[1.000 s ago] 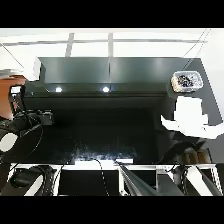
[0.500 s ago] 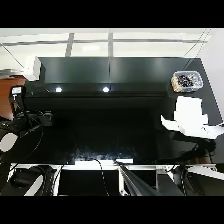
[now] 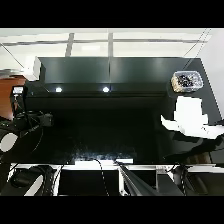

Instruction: Fold the box and place the chain.

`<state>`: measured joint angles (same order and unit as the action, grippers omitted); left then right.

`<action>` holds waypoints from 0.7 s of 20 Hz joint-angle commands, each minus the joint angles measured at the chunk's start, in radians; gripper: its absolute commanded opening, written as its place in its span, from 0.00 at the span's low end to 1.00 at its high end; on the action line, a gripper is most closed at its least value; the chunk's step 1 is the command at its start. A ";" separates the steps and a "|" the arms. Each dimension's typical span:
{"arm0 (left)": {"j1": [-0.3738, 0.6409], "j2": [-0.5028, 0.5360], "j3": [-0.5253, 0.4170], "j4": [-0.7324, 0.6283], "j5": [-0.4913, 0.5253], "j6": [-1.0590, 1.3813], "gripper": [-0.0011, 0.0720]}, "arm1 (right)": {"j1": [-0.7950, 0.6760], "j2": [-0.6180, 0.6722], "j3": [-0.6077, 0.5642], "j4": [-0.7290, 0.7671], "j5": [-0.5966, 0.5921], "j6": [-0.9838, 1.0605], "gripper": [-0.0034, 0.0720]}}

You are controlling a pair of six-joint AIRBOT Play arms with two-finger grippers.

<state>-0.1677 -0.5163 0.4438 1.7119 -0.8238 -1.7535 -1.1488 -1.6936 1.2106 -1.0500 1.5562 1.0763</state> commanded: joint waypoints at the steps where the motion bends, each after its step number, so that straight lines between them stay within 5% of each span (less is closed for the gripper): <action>1: -0.001 0.000 0.000 0.001 0.000 0.002 0.98 | 0.041 -0.041 0.014 0.008 0.040 -0.009 0.97; 4: -0.001 0.000 0.000 0.001 0.000 0.002 0.98 | 0.048 -0.041 0.014 0.006 0.050 -0.011 0.91; 5: -0.001 0.000 0.000 0.001 0.000 0.002 0.98 | 0.048 -0.041 0.014 0.005 0.055 -0.011 0.71; 10: -0.001 0.000 0.000 0.000 0.000 -0.003 0.98 | 0.048 -0.040 0.014 0.006 0.078 -0.011 0.66; 12: -0.001 0.000 0.000 0.000 0.000 -0.004 0.98 | 0.047 -0.039 0.014 0.006 0.088 -0.015 0.43; 14: -0.001 0.000 0.000 0.000 0.000 -0.004 0.98 | 0.045 -0.035 0.014 0.006 0.090 -0.015 0.42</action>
<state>-0.1677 -0.5163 0.4438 1.7123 -0.8242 -1.7535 -1.1030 -1.7317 1.2240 -1.0439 1.6341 1.0637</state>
